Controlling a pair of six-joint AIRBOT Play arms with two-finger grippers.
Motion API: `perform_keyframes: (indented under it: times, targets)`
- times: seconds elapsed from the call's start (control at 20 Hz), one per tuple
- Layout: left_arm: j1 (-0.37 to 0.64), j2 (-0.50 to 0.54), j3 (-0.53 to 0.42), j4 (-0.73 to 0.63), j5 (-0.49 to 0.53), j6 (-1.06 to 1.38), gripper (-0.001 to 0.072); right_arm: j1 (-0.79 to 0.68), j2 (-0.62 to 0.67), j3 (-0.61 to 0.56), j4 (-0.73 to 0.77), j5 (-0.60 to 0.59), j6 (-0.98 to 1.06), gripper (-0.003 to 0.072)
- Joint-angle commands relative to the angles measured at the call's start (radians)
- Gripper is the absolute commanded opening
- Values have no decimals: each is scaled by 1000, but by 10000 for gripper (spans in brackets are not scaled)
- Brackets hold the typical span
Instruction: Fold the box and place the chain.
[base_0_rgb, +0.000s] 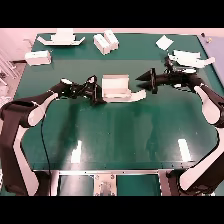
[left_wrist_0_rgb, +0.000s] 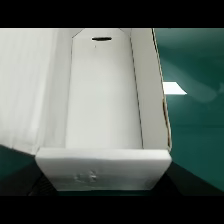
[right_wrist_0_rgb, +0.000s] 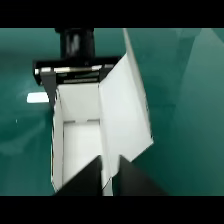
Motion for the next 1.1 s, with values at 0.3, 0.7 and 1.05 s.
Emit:
perform_keyframes:
  times: [0.3, 0.7, 1.05]
  targets:
    - [0, 0, 1, 0, 2, 0, 526, 145, 10, 47, -101, -164, 311, 17]
    - [0, 0, 1, 0, 1, -1, 526, 184, -66, 212, -189, -168, 394, 15]
    - [0, 0, 1, 0, 0, -1, 526, 178, -170, 313, -198, -193, 436, 16]
